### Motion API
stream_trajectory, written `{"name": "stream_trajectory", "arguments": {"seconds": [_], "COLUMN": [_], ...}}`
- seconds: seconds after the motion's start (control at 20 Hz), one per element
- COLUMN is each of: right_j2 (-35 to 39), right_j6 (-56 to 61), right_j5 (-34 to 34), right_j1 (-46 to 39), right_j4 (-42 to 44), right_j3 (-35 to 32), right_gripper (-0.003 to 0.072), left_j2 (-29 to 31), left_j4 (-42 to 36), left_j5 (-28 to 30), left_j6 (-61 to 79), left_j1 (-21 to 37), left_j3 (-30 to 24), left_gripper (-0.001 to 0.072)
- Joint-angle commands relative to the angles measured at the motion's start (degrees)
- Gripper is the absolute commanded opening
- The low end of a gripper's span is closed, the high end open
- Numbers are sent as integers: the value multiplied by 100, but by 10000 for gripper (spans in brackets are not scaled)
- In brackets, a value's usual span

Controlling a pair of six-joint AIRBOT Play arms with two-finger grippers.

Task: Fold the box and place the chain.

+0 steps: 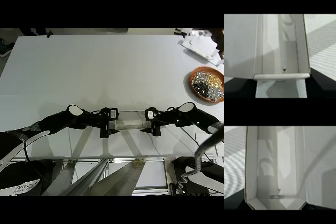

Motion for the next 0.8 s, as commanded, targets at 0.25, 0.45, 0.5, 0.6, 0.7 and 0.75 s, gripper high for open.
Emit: {"name": "stream_trajectory", "arguments": {"seconds": [0.25, 0.45, 0.5, 0.6, 0.7, 0.75], "right_j2": [0, 2, 22, 133, 323, 424], "right_j6": [4, 48, 66, 389, 614, 671], "right_j5": [20, 22, 4, 0, 0, 9], "right_j1": [7, 7, 7, 7, -4, -4], "right_j4": [94, 50, 68, 17, -151, -208], "right_j3": [-4, -4, -4, -4, -4, -4], "right_gripper": [409, 522, 679, 702, 702, 702], "left_j2": [-4, -4, -4, -4, -4, -4], "left_j4": [2, 2, 2, 4, 2, 4], "left_j5": [-9, -9, -9, -9, -9, -9], "left_j6": [-17, -15, -15, -17, -15, -15], "left_j1": [-4, -4, -4, -4, -4, -4], "left_j3": [0, 0, 0, 0, 0, 0], "left_gripper": [338, 338, 338, 338, 338, 338]}}
